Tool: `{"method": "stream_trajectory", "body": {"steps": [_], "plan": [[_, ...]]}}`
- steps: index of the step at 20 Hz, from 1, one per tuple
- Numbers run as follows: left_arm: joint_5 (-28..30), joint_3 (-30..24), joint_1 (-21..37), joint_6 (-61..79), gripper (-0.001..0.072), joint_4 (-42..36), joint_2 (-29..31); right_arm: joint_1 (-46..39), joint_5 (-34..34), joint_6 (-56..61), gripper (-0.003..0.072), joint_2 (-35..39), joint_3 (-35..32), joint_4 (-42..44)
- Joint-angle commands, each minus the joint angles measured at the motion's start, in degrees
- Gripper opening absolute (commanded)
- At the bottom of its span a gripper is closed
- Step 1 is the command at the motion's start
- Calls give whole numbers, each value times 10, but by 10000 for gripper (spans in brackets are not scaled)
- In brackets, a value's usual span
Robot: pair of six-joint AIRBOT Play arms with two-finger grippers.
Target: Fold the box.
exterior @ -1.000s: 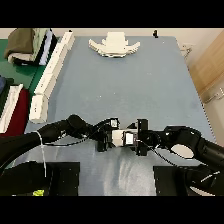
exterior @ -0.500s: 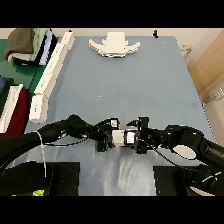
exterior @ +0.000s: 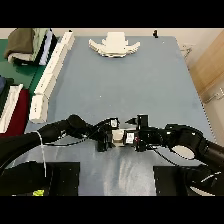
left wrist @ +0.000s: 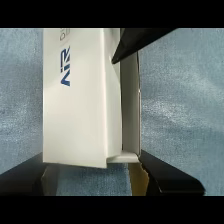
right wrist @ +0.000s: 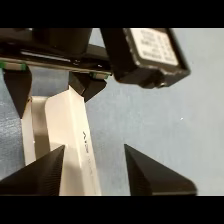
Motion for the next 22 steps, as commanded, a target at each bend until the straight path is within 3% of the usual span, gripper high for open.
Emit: {"method": "stream_trajectory", "body": {"steps": [1, 14, 22], "plan": [[0, 0, 0, 1, 462, 1, 0, 1, 20, 0, 490, -10, 0, 32], [0, 0, 0, 0, 462, 1, 0, 1, 61, 0, 491, -13, 0, 97], [0, 0, 0, 0, 462, 1, 0, 1, 62, 38, 492, 38, 0, 150]]}}
